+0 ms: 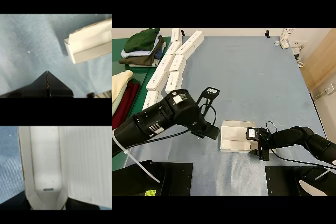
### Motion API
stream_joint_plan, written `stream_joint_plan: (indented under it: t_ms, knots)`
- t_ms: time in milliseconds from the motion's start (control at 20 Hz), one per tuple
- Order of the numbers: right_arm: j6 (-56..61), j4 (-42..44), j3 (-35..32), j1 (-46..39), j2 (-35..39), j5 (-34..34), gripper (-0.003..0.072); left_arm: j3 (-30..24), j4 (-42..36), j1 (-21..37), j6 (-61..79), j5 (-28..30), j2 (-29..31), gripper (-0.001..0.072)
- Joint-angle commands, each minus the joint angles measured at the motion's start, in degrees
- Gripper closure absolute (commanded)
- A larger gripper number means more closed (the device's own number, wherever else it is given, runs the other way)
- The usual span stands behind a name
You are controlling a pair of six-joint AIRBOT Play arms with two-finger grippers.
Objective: Fold the box.
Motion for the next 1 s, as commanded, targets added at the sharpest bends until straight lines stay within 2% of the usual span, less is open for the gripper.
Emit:
stream_joint_plan:
  t_ms: [0,150,200,250,300,400,500,700,950]
  knots:
    - [0.0,0.0,0.0,0.0,0.0,0.0,0.0198,-4.9,-10.0,12.1,31.8,3.3,3.5,0.0702]
    - [0.0,0.0,0.0,0.0,0.0,0.0,0.0199,-11.2,-25.1,25.4,74.1,4.7,7.0,0.0694]
    - [0.0,0.0,0.0,0.0,0.0,0.0,0.0198,-13.2,-29.0,28.2,84.7,5.7,7.3,0.0572]
    - [0.0,0.0,0.0,0.0,0.0,0.0,0.0199,-15.7,-32.5,29.7,91.4,10.6,7.4,0.0176]
    - [0.0,0.0,0.0,0.0,0.0,0.0,0.0199,-18.6,-36.9,30.4,94.7,17.1,7.4,0.0016]
    - [0.0,0.0,0.0,0.0,0.0,0.0,0.0199,-24.2,-46.9,30.6,105.7,26.2,7.0,0.0015]
    - [0.0,0.0,0.0,0.0,0.0,0.0,0.0199,-29.6,-53.9,30.5,119.9,29.3,6.3,0.0015]
    - [0.0,0.0,0.0,0.0,0.0,0.0,0.0199,-35.6,-55.5,29.5,128.1,31.2,3.6,0.0015]
    - [0.0,0.0,0.0,0.0,0.0,0.0,0.0199,-35.8,-59.6,22.8,129.5,33.6,-0.7,0.0015]
